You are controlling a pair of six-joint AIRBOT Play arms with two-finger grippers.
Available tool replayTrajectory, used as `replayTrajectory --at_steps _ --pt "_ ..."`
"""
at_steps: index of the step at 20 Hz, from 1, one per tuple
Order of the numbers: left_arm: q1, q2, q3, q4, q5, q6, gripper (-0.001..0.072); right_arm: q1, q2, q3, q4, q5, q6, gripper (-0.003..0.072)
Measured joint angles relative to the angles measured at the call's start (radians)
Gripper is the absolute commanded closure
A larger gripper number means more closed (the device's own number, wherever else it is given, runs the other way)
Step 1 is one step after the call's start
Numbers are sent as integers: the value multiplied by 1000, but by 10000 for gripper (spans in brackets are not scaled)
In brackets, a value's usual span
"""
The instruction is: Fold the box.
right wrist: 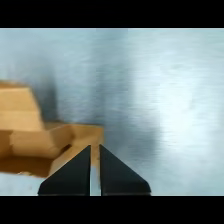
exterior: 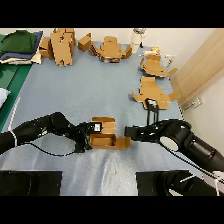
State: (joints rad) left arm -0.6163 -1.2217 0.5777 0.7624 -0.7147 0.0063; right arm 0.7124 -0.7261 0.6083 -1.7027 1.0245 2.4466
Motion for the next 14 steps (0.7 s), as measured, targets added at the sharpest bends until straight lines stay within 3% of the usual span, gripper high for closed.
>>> replayTrajectory --at_steps 3,6,14 --pt "0 0 0 0 0 0 353 -29 33 -11 -122 111 81 668" --pt "0 0 0 0 0 0 353 -68 27 -70 -112 111 90 667" --pt "0 0 0 0 0 0 354 -91 -109 -203 274 -239 -90 668"
